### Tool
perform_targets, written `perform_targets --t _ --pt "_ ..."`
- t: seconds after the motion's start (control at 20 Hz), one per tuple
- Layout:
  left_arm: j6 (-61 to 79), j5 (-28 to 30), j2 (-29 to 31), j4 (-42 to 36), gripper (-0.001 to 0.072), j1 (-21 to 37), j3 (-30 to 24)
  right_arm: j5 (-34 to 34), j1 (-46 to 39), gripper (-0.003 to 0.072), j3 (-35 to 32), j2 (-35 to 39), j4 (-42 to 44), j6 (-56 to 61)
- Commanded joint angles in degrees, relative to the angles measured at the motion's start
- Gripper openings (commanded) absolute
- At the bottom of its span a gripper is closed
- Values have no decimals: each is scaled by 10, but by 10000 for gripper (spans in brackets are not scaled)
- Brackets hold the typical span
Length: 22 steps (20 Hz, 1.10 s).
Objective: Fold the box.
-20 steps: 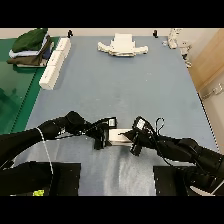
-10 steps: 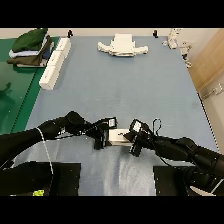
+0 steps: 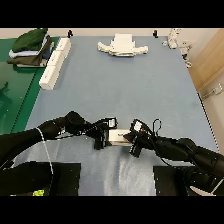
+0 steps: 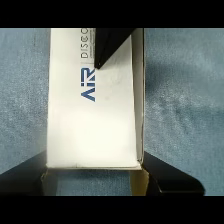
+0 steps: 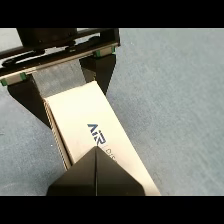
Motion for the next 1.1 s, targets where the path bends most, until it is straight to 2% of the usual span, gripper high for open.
perform_targets --t 0.0,0.25,0.5,0.65,0.9,1.05 --pt "-1 0 0 0 512 0 0 15 1 5 1 10 -1 3" --pt "-1 0 0 0 512 0 0 52 0 19 13 64 -2 3" --pt "-1 0 0 0 512 0 0 31 -57 18 83 49 -8 3" --pt "-1 0 0 0 512 0 0 -79 -125 18 178 -12 -67 28" --pt "-1 0 0 0 512 0 0 -314 -223 18 377 -179 -332 322" --pt "-1 0 0 0 512 0 0 -457 -249 18 468 -264 -424 472"
